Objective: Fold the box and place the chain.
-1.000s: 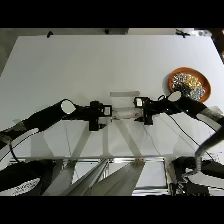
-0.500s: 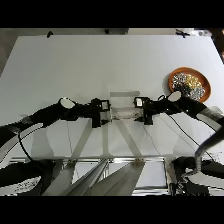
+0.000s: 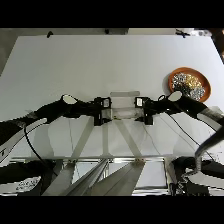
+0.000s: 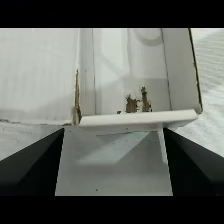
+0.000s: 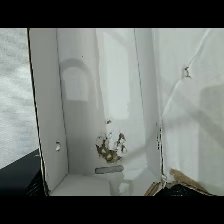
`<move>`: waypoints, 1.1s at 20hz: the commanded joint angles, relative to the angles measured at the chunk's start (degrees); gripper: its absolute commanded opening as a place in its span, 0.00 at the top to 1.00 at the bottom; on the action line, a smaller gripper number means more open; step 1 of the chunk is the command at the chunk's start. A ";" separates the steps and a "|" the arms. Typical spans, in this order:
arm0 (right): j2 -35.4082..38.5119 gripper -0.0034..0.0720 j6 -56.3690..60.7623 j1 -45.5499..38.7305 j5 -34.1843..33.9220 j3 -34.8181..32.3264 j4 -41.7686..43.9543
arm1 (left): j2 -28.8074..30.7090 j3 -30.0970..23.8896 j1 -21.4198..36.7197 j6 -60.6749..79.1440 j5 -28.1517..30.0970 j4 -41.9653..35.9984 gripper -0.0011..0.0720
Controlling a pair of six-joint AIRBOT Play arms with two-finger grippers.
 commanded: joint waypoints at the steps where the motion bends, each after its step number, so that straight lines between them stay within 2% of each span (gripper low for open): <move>1: 0.02 0.45 0.04 0.02 -0.09 0.02 0.13 | -0.24 0.22 0.04 -0.13 -3.04 1.90 0.02; 7: 0.02 0.45 0.04 0.02 -0.09 0.02 0.13 | -0.13 0.22 0.02 -0.11 -5.18 2.36 0.02; 11: 0.02 0.45 0.04 0.02 -0.07 0.02 0.13 | -0.17 0.22 -0.15 -0.28 -4.66 1.84 0.02; 17: 0.02 0.45 0.04 0.02 -0.09 0.02 0.13 | -0.90 0.22 -3.65 -0.33 3.39 0.74 0.05; 18: 0.02 0.45 0.04 0.02 -0.07 0.02 0.13 | -0.90 0.22 -3.67 -0.33 3.56 0.74 0.16; 19: 0.02 0.45 0.04 0.02 -0.09 0.02 0.13 | -0.90 0.22 -3.65 -0.33 3.41 0.76 0.34; 20: 0.02 0.45 0.04 0.02 -0.09 0.02 0.13 | -0.90 0.22 -3.67 -0.33 3.41 0.76 0.46; 22: 0.02 0.45 0.04 0.02 -0.09 0.02 0.13 | -0.90 0.22 -3.67 -0.33 2.97 0.74 0.46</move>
